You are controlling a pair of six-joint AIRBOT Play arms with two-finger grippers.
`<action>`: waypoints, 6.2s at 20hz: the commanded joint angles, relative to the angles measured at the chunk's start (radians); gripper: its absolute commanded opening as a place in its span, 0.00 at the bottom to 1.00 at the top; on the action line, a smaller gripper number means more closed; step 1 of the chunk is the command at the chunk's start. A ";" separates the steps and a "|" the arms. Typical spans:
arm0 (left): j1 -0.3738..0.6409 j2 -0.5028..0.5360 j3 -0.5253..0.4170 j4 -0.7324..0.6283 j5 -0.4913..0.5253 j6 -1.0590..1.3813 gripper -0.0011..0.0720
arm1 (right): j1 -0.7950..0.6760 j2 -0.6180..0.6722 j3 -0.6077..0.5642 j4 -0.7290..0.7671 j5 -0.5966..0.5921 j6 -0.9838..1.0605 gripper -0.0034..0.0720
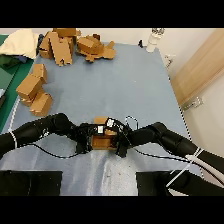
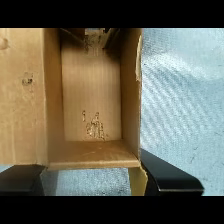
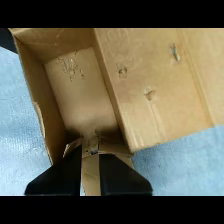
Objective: Fold the box.
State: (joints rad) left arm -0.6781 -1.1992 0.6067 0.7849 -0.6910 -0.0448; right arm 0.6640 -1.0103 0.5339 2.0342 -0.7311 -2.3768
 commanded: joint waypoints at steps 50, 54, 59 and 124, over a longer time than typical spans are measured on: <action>0.000 0.000 0.001 0.000 0.008 0.000 0.43 | -0.418 0.268 -0.253 0.049 -0.076 0.989 0.05; 0.000 0.000 0.001 0.000 0.008 0.000 0.43 | -0.390 0.237 -0.253 0.078 -0.053 0.989 0.05; 0.000 0.000 0.001 0.000 0.008 0.000 0.43 | -0.272 0.223 -0.252 0.129 -0.003 0.993 0.05; 0.000 0.000 0.001 0.000 0.010 0.000 0.43 | 0.180 -0.402 0.431 -0.402 -0.456 1.762 0.38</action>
State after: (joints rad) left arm -0.6781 -1.1992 0.6064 0.7841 -0.6800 -0.0460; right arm 0.8379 -1.4071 0.9470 1.6260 -1.2228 -0.6113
